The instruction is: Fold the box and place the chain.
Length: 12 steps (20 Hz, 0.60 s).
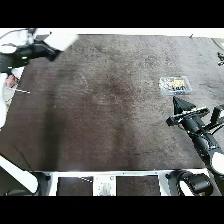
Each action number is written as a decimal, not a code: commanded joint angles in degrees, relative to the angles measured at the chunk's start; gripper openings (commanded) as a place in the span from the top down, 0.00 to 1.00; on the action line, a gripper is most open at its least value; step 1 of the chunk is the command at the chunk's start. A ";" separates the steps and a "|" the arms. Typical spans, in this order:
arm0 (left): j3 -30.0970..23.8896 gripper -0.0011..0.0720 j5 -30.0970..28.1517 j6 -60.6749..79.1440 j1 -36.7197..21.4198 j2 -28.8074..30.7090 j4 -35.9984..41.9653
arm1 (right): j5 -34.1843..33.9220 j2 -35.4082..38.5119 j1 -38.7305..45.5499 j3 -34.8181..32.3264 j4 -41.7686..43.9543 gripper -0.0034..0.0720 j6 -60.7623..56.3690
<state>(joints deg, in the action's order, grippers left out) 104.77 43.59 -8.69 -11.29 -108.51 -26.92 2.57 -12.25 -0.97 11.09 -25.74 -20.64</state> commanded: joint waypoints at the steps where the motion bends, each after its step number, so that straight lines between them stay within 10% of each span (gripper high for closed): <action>1: -1.53 0.97 -14.36 -20.85 -7.06 0.87 -13.70 | -0.02 0.00 -0.04 -0.02 0.07 0.97 -0.02; 12: -2.27 0.97 -14.64 -28.68 -11.74 -9.53 -22.84 | 0.00 0.00 -0.04 -0.02 0.09 0.97 -0.07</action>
<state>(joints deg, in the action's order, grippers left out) 102.39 29.39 -36.60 -22.59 -115.48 -48.27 2.55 -12.25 -0.97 11.09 -25.69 -20.67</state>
